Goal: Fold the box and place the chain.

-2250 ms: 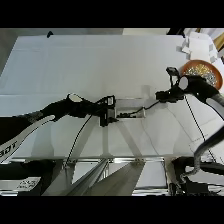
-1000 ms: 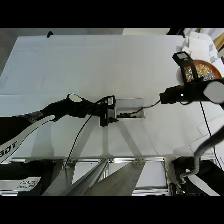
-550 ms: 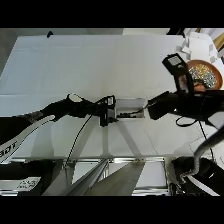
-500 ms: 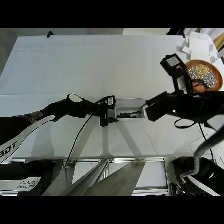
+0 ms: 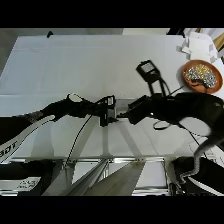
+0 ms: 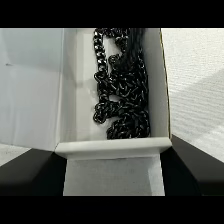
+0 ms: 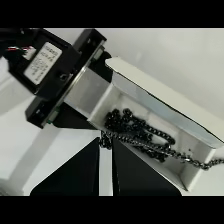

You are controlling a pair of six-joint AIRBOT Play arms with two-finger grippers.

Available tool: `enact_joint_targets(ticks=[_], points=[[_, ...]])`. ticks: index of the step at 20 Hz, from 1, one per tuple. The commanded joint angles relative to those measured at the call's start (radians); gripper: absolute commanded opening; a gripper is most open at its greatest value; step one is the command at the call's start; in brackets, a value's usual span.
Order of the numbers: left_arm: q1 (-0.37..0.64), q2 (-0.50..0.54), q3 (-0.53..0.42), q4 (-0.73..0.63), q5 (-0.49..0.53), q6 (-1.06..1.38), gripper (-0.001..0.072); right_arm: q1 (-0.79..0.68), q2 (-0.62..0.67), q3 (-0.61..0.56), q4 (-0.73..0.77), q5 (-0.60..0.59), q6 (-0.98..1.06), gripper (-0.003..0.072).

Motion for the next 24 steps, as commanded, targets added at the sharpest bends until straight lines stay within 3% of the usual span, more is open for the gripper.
enact_joint_targets(ticks=[1, 8, 11, 16, 21, 24], points=[[0.0, 0.0, 0.001, 0.0, 0.0, 0.0, 0.0251, 0.005, -0.135, 0.0, 0.007, -0.011, 0.003, 0.0021], [0.0, 0.0, 0.001, 0.0, 0.0, 0.0, 0.0251, 0.005, -0.309, 0.0, 0.033, -0.008, -0.032, 0.0028], [0.0, 0.0, 0.001, 0.0, 0.0, 0.0, 0.0251, 0.005, -0.292, 0.0, 0.033, 0.006, -0.036, 0.0298], [0.0, 0.0, 0.001, 0.0, 0.0, 0.0, 0.0251, -0.019, -0.178, 0.009, -0.016, 0.132, -0.066, 0.0296], [0.0, 0.0, 0.001, 0.0, 0.0, 0.0, 0.0251, -0.162, -0.103, 0.011, -0.143, 0.316, -0.068, 0.0296], [0.0, 0.0, 0.001, 0.0, 0.0, 0.0, 0.0251, -0.267, -0.093, 0.011, -0.162, 0.335, -0.115, 0.0297]])
